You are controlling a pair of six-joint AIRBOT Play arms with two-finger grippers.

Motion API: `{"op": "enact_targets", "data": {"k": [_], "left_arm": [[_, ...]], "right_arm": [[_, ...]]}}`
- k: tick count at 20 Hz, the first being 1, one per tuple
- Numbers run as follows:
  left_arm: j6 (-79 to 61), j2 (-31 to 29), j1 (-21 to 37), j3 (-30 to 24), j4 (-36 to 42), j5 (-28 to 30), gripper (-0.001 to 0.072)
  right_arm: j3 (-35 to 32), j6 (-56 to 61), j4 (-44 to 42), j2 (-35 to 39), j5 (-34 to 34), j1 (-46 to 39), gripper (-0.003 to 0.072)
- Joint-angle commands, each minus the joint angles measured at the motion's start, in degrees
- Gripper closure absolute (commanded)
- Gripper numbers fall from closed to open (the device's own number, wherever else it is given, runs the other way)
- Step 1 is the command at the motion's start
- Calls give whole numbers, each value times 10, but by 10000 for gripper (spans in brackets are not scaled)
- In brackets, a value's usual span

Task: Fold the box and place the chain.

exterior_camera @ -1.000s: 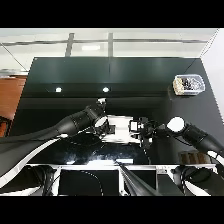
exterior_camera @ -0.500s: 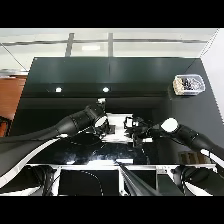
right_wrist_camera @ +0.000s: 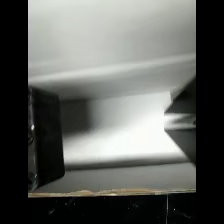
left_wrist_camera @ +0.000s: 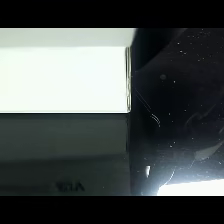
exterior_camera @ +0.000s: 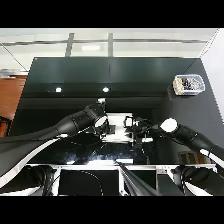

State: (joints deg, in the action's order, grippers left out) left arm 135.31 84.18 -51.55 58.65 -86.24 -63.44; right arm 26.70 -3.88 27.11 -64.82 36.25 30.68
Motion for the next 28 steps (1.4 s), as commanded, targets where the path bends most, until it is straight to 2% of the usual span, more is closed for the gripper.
{"op": "enact_targets", "data": {"k": [1, 4, 7, 9, 12, 14, 18, 23, 26, 28], "left_arm": [[-1, 0, 0, 0, 0, -2, 676], [-1, 0, 0, 0, 0, -2, 676], [0, 0, 0, 0, 0, -2, 676], [0, 0, 0, 0, 0, -1, 676], [0, 0, 0, 0, -1, 0, 676], [-1, 0, 0, 0, 0, 0, 677], [-1, 0, 0, 0, -1, -1, 676], [0, 0, 0, 0, 0, 0, 676], [-1, 0, 0, 0, 0, 0, 677], [-1, 0, 0, 0, 0, 0, 677]], "right_arm": [[3, 71, 0, 21, 3, -22, 660], [8, 262, 41, 96, 85, -97, 660], [12, 515, 160, 167, 193, -226, 660], [12, 676, 256, 177, 226, -329, 660], [-17, 811, 248, 175, 232, -450, 660], [-47, 812, 224, 161, 249, -471, 660], [-64, 796, 193, 82, 271, -446, 660], [-64, 654, 38, -26, 298, -376, 660], [-55, 607, -17, -61, 283, -311, 660], [-27, 594, -14, -61, 302, -290, 660]]}}
